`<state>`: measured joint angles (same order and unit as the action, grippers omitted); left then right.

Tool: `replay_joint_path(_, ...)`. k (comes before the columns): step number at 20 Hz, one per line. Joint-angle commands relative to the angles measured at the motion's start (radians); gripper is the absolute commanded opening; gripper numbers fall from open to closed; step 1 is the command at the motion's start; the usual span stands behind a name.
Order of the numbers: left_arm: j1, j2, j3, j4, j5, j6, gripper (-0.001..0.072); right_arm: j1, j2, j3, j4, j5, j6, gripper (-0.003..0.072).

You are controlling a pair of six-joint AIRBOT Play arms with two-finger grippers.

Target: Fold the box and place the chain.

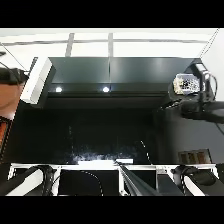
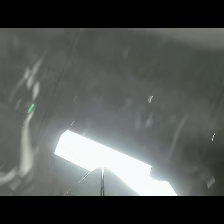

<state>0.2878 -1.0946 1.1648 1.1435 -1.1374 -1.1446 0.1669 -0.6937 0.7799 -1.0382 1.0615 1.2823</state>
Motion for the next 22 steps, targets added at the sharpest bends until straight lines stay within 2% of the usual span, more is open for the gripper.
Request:
replay_joint_path(1,-0.113,0.261,-0.348,-0.077,0.179,0.064,0.0023,0.166,0.032,-0.164,-0.172,-0.382,0.027,0.0004)
replay_joint_path(3,-0.150,0.372,-0.538,-0.067,0.279,0.101,0.0024,0.180,0.032,-0.283,-0.226,-0.571,0.040,0.0004)
replay_joint_path(5,-0.148,0.434,-0.624,-0.067,0.289,0.097,0.0025,0.116,0.032,-0.345,-0.247,-0.627,0.163,0.0004)
replay_joint_path(7,-0.148,0.456,-0.635,-0.061,0.293,0.097,0.0026,0.000,0.032,-0.353,-0.264,-0.577,0.276,0.0004)
replay_joint_path(10,-0.149,0.459,-0.635,-0.064,0.293,0.097,0.0026,-0.114,0.032,-0.353,-0.265,-0.502,0.281,0.0002)
replay_joint_path(22,-0.149,0.459,-0.635,-0.064,0.292,0.097,0.0026,-0.123,0.032,-0.353,-0.261,-0.493,0.281,0.0001)
